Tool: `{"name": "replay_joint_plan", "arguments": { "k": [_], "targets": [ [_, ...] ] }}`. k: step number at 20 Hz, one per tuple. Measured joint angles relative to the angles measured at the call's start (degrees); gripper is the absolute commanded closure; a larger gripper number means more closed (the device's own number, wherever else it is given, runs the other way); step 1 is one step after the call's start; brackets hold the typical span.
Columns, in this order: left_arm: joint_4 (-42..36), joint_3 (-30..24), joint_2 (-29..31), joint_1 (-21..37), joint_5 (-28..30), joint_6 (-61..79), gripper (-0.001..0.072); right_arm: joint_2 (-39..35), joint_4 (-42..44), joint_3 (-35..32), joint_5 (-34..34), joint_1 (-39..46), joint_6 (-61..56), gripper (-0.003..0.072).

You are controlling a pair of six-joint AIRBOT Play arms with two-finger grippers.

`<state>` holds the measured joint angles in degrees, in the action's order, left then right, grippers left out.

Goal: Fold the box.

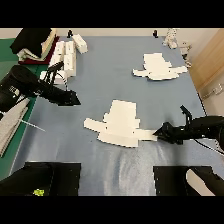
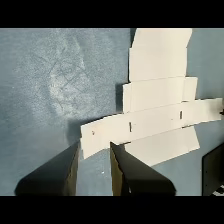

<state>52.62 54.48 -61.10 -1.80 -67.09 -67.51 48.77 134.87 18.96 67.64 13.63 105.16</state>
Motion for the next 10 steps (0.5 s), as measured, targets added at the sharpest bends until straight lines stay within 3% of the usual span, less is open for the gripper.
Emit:
{"name": "replay_joint_plan", "arguments": {
  "k": [2, 3, 7, 8, 9, 10],
  "targets": [
    [-0.94, -0.02, 0.0, 0.0, -0.02, 0.02, 0.0425, 0.35, 3.19, -0.04, -0.61, -0.07, 2.62, 0.0431],
    [-1.36, -0.02, 0.0, 0.0, 0.0, 0.02, 0.0426, 0.61, 4.57, -0.07, -0.81, -0.24, 3.87, 0.0506],
    [-2.97, -0.02, 0.0, 0.0, -0.35, 0.02, 0.0425, 2.78, 7.93, -0.07, -1.29, -1.88, 7.69, 0.0507],
    [-3.45, -0.02, 0.0, 0.0, -0.39, 0.02, 0.0425, 3.67, 8.35, -0.07, -1.68, -2.36, 8.5, 0.0493],
    [-3.8, -0.02, 0.0, 0.0, -0.46, 0.02, 0.0425, 4.81, 8.72, -0.07, -2.14, -2.95, 9.31, 0.0402],
    [-4.11, -0.02, 0.0, 0.0, -0.5, 0.02, 0.0425, 5.92, 8.94, 0.02, -2.64, -3.34, 10.08, 0.0381]
  ]
}}
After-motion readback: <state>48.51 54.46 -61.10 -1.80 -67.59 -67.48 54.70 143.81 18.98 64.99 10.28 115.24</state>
